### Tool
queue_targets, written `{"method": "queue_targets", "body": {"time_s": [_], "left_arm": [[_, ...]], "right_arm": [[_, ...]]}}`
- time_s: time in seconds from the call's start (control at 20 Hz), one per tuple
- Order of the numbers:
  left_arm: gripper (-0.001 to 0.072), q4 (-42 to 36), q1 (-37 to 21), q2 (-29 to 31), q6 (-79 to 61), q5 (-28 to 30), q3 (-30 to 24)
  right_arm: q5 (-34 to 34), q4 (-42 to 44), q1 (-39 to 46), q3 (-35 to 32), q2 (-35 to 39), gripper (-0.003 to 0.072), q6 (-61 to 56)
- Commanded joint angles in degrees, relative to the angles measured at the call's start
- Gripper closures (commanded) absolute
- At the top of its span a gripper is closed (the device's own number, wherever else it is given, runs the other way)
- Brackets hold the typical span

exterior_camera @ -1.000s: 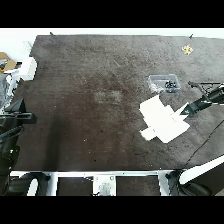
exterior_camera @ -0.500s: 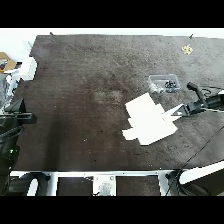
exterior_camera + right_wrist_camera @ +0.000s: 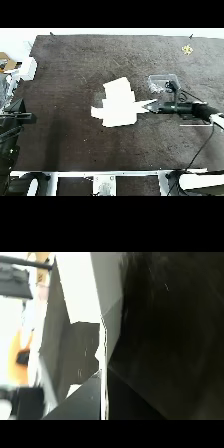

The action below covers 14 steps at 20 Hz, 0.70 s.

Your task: Fold the box and place the chain.

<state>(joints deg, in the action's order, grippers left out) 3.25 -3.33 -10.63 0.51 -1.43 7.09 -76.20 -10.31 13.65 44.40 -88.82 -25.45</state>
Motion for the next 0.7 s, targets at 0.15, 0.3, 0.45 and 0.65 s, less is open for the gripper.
{"method": "queue_targets", "body": {"time_s": [0.15,0.3,0.45,0.65], "left_arm": [[0.0695,0.0,0.0,0.0,-0.5,1.9,0.0],[0.0695,0.0,0.0,0.0,-0.4,1.4,0.3],[0.0695,-0.1,0.0,0.0,-0.3,-2.0,0.3],[0.0286,-0.2,0.0,-0.1,-2.1,-12.0,0.5]], "right_arm": [[30.2,9.7,-17.9,2.1,1.2,0.0684,-0.3],[37.9,8.8,-21.2,4.8,1.2,0.0684,-1.3],[40.8,7.0,-23.2,5.5,0.9,0.0684,-1.3],[40.1,5.4,-23.5,5.5,-0.2,0.0683,-0.1]]}}
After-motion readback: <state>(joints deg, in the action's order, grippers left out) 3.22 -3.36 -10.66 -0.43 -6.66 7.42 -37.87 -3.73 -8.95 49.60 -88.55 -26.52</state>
